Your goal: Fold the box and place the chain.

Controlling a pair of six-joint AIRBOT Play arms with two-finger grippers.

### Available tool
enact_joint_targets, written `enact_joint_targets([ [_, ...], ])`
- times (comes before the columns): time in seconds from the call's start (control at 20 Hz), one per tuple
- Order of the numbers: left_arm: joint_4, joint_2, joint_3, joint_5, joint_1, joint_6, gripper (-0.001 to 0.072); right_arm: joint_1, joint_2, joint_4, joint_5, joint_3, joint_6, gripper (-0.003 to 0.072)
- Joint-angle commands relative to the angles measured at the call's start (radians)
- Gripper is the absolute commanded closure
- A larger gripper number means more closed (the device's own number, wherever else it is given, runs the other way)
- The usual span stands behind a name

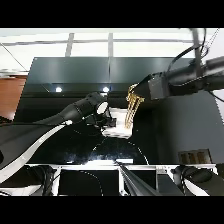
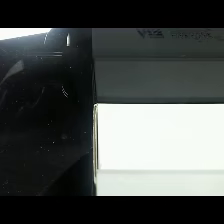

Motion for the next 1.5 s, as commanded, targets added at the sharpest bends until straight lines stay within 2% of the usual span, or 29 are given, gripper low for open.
enact_joint_targets([
  [0.0,0.001,-0.001,0.001,0.001,0.000,0.000,0.0681,0.011,0.000,-0.077,-0.033,-0.058,0.029,0.0677],
  [0.25,0.000,-0.001,0.001,0.000,0.000,0.000,0.0681,0.042,-0.001,-0.077,-0.023,-0.096,0.038,0.0677],
  [0.35,0.000,-0.001,0.001,0.000,0.000,0.000,0.0681,0.082,-0.001,-0.033,-0.100,-0.167,0.049,0.0677],
  [0.45,0.000,-0.001,0.001,0.000,0.000,0.000,0.0681,0.126,-0.002,-0.039,-0.205,-0.245,0.061,0.0676],
  [0.6,0.000,-0.001,0.001,0.000,0.000,0.000,0.0681,0.133,-0.003,-0.045,-0.297,-0.352,0.078,0.0675],
  [0.8,0.000,-0.001,0.001,0.000,0.000,0.000,0.0681,0.133,-0.003,-0.045,-0.361,-0.478,0.078,0.0675],
  [1.0,0.000,-0.001,0.001,0.000,0.000,0.000,0.0681,0.133,-0.003,-0.040,-0.390,-0.534,0.079,0.0672],
  [1.05,0.000,-0.001,0.001,0.001,0.000,0.000,0.0681,0.133,-0.003,-0.038,-0.391,-0.534,0.079,0.0636],
  [1.1,0.000,-0.001,0.001,0.002,0.000,0.000,0.0681,0.132,-0.003,-0.039,-0.387,-0.533,0.079,0.0434],
  [1.15,0.000,-0.001,0.001,0.003,0.000,0.000,0.0681,0.118,-0.002,-0.043,-0.371,-0.529,0.079,0.0348],
  [1.35,-0.023,-0.003,0.001,0.005,0.000,0.000,0.0681,-0.071,0.046,-0.101,-0.208,-0.442,0.039,0.0350],
  [1.45,-0.027,-0.010,0.001,0.010,0.000,0.000,0.0681,-0.183,0.087,-0.143,-0.165,-0.397,0.037,0.0350],
])
